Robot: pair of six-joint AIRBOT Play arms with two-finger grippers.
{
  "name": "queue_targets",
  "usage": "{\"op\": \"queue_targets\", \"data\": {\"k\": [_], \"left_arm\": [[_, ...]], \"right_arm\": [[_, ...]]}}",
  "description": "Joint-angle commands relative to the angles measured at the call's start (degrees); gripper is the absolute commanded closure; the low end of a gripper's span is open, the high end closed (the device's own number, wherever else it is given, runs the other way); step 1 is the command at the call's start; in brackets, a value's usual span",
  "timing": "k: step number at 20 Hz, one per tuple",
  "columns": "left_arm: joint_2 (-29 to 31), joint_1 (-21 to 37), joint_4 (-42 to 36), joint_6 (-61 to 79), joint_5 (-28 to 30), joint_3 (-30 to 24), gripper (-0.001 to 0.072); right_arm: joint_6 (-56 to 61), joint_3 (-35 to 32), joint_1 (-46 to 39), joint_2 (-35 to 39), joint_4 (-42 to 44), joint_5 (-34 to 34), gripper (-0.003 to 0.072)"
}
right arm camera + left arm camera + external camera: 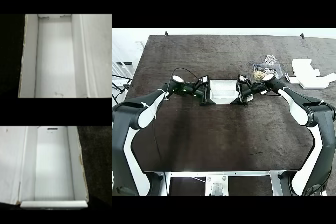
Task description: Fold the box and place the chain.
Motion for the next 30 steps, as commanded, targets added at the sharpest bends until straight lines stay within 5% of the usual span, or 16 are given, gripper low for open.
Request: {"op": "queue_targets", "data": {"k": [1, 30], "left_arm": [[-0.04, -0.04, -0.02, 0.07, 0.31, 0.07, -0.0009], [-0.09, -0.33, -3.3, 5.99, 1.09, 0.07, -0.0009]], "right_arm": [[0.0, -0.02, 0.04, 0.0, 0.0, 0.02, 0.0093], [0.0, -0.02, 0.04, 0.0, 0.0, 0.02, 0.0093]]}}
